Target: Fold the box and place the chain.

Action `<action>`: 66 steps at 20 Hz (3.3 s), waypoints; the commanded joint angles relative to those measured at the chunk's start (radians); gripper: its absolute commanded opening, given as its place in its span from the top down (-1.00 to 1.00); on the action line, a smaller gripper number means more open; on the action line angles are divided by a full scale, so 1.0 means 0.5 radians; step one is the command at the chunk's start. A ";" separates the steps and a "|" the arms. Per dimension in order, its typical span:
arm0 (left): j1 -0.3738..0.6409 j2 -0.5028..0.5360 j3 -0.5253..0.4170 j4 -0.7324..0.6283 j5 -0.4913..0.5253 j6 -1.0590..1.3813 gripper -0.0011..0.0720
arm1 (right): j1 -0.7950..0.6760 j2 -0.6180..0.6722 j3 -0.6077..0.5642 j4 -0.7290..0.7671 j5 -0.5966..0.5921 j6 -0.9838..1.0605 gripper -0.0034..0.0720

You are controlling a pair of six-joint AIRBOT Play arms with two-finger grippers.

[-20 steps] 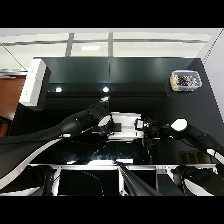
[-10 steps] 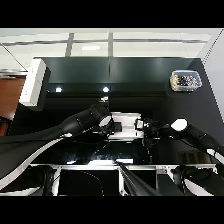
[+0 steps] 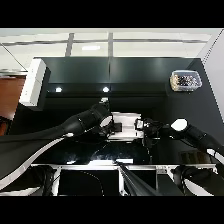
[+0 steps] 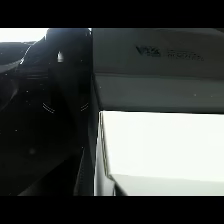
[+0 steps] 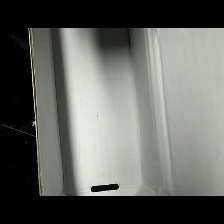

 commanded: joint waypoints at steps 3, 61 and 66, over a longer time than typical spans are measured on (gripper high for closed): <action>-0.002 -0.015 0.003 -0.010 0.001 -0.001 0.37 | 0.000 -0.001 -0.001 0.001 0.000 0.001 -0.32; 0.000 -0.088 0.137 0.026 -0.169 0.002 0.88 | 0.005 0.336 0.063 -0.521 0.148 0.289 -0.47; 0.000 -0.088 0.137 0.026 -0.169 0.002 0.88 | 0.070 0.301 0.062 -0.383 0.128 0.281 0.11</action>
